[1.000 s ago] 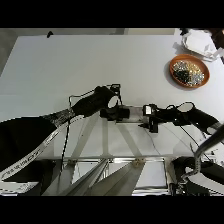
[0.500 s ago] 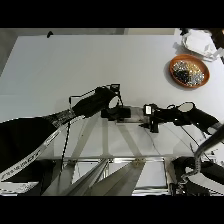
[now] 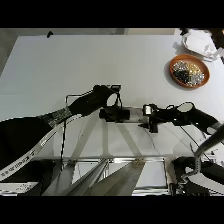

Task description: Fold the box and place the chain.

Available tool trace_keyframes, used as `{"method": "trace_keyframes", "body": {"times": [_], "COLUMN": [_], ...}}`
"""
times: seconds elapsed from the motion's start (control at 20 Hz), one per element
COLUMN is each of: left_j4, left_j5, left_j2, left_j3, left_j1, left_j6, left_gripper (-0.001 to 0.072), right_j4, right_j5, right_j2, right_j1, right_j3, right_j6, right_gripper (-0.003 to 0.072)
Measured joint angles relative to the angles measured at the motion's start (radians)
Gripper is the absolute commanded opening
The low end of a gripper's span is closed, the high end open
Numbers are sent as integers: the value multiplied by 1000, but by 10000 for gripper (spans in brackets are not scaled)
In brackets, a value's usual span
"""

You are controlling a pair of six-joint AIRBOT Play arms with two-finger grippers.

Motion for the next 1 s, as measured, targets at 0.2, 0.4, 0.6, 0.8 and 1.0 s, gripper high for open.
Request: {"method": "trace_keyframes", "body": {"times": [0.2,0.4,0.6,0.8,1.0], "left_j4": [8,9,-60,-133,-192], "left_j5": [-45,-66,-112,-164,-94], "left_j2": [35,87,140,159,164], "left_j3": [-1,-1,-4,-43,-159], "left_j1": [32,71,133,201,244], "left_j6": [71,226,610,993,1436], "left_gripper": [446,566,686,687,693], "right_j4": [-1,-2,-3,-3,-3], "right_j5": [1,2,2,3,3], "right_j2": [0,0,0,0,0], "right_j1": [0,0,0,0,0], "right_j3": [0,0,0,0,0], "right_j6": [0,0,0,0,0], "right_gripper": [410,410,410,410,410]}}
